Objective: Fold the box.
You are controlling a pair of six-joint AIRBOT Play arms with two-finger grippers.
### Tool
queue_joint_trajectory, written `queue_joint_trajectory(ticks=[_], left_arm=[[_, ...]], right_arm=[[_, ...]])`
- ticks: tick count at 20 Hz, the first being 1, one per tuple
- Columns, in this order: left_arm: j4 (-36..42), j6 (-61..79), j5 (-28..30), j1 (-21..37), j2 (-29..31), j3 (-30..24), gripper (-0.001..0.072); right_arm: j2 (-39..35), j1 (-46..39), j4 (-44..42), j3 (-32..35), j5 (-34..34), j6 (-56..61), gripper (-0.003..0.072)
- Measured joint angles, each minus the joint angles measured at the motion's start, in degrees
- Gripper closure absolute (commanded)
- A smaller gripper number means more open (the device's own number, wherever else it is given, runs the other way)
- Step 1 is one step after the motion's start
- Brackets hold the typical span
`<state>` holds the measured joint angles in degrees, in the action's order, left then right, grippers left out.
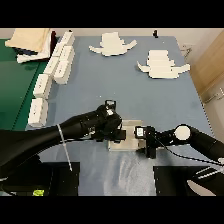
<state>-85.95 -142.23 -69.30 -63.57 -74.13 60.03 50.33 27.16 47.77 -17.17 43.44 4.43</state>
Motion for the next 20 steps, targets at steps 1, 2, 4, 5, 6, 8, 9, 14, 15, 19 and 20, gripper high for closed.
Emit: queue_joint_trajectory(ticks=[1,2,4,5,6,8,9,14,15,19,20], left_arm=[[0.17,0.81,-2.21,0.61,1.42,0.85,0.0402],[0.72,1.79,-4.66,1.22,3.1,1.75,0.0624],[1.44,4.66,-9.42,2.89,6.86,3.08,0.0693],[2.36,6.73,-11.85,3.96,8.68,3.45,0.0694],[3.5,8.87,-14.05,5.07,10.25,3.76,0.0693],[6.12,14.56,-17.97,7.52,12.59,4.13,0.0693],[7.23,18.32,-18.95,8.57,13.33,4.26,0.0693],[6.21,43.93,-16.81,11.21,13.86,4.42,0.0695],[5.97,49.2,-15.54,12.26,13.81,4.17,0.0695],[12.37,78.27,-7.52,21.81,14.82,-2.08,0.0443],[16.04,86.25,-5.62,24.33,15.17,-4.63,0.0164]], right_arm=[[-0.02,0.0,0.0,0.0,0.0,0.0,0.0184],[-0.02,0.0,0.0,0.0,0.0,0.0,0.0184],[-0.02,0.0,0.0,0.0,0.0,0.0,0.0184],[-0.02,0.02,0.0,0.0,0.0,0.0,0.0184],[-0.02,0.0,0.0,0.0,0.0,-0.02,0.0184],[-0.02,0.0,0.0,0.0,0.0,0.0,0.0184],[-0.02,0.0,0.0,0.0,0.0,0.0,0.0184],[-0.02,0.0,0.0,0.0,0.0,-0.02,0.0184],[-0.02,0.0,-0.02,0.0,0.0,0.0,0.0184],[-0.02,0.0,0.0,0.0,0.0,0.0,0.0184],[-0.02,0.0,0.0,0.0,0.0,0.0,0.0184]])
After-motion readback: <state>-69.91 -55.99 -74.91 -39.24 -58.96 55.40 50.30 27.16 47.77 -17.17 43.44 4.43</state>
